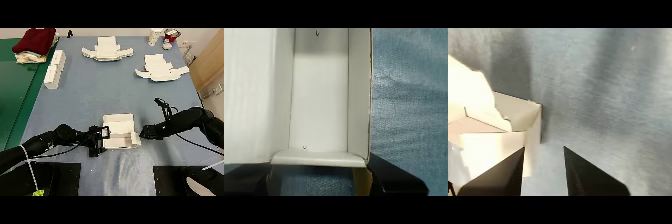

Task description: Fold the box.

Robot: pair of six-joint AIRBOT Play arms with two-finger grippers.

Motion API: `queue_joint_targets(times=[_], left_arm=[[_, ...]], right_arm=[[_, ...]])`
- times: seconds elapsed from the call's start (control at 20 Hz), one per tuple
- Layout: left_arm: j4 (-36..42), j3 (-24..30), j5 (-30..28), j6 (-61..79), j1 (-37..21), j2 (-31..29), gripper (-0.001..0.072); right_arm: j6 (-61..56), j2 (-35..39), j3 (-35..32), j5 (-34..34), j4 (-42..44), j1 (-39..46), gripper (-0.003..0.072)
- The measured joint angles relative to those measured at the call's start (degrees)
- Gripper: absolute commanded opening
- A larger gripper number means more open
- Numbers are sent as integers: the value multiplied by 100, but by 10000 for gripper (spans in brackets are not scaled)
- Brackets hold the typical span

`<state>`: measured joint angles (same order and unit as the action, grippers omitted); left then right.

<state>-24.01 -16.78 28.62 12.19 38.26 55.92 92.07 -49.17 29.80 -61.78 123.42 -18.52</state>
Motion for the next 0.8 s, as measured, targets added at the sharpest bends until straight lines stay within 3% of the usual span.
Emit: queue_joint_targets(times=[0.1, 0.15, 0.2, 0.8], left_arm=[[2, 0, 0, 0, 0, 0, 403], [2, 0, 0, 0, 0, 0, 403], [2, 0, 0, 0, 0, 0, 403], [0, 0, 0, 0, 0, 0, 403]], right_arm=[[9, 11, 50, -39, 26, -105, 403], [9, 13, 68, -42, 44, -184, 475], [11, 13, 81, -35, 46, -271, 483], [2, 15, 109, 286, 48, -715, 473]])
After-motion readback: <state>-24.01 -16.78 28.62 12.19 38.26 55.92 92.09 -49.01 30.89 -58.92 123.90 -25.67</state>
